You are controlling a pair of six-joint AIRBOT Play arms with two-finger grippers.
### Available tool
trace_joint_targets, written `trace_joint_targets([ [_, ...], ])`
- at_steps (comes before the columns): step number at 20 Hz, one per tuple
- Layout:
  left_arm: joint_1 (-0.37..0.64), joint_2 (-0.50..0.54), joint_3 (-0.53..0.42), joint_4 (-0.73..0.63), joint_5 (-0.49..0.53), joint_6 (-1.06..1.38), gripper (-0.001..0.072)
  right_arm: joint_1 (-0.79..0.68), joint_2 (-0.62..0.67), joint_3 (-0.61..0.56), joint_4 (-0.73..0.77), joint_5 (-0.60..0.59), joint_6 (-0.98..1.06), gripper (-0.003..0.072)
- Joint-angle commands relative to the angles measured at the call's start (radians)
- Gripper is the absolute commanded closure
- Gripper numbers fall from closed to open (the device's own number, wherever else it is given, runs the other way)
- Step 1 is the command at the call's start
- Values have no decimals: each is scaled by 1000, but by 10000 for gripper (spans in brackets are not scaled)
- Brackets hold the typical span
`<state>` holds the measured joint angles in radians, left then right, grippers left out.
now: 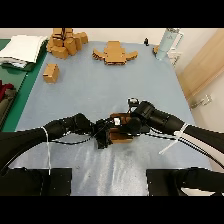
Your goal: Fold the box.
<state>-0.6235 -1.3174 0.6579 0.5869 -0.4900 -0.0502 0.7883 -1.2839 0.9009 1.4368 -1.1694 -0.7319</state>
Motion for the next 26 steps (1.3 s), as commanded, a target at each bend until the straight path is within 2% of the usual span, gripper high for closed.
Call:
trace_joint_targets([
  [1, 1, 0, 0, 0, 0, 0, 118, 0, -5, 4, -31, -35, -32, 681],
  [2, 1, 0, 0, 0, 0, 0, 118, 0, -5, 4, -26, -36, -37, 573],
  [3, 1, 0, 0, 0, 0, 0, 118, 0, -4, 4, -14, -36, -39, 321],
  [4, 1, 0, 0, 0, 0, 0, 118, 0, 0, 4, 6, -34, -55, 259],
  [13, 1, 0, 0, 0, 0, 0, 118, -1, 36, 3, 43, -31, -63, 264],
  [15, 1, 0, 0, 0, 0, 0, 117, -1, 34, 3, 45, -31, -63, 391],
  [16, 1, 0, 0, 0, 0, 0, 118, -1, 31, 3, 45, -29, -63, 402],
  [18, 1, 0, 0, 0, 0, 1, 118, 0, 21, 3, 54, -24, -63, 521],
  [20, 1, 0, 0, 0, 0, 1, 118, 0, 9, 3, 70, -24, -63, 544],
  [21, 1, 0, 0, 0, 0, 1, 118, 5, 5, 3, 71, -19, -62, 614],
  [26, 1, 0, 0, 0, 0, 1, 118, 37, 5, 3, 71, -7, -34, 630],
])
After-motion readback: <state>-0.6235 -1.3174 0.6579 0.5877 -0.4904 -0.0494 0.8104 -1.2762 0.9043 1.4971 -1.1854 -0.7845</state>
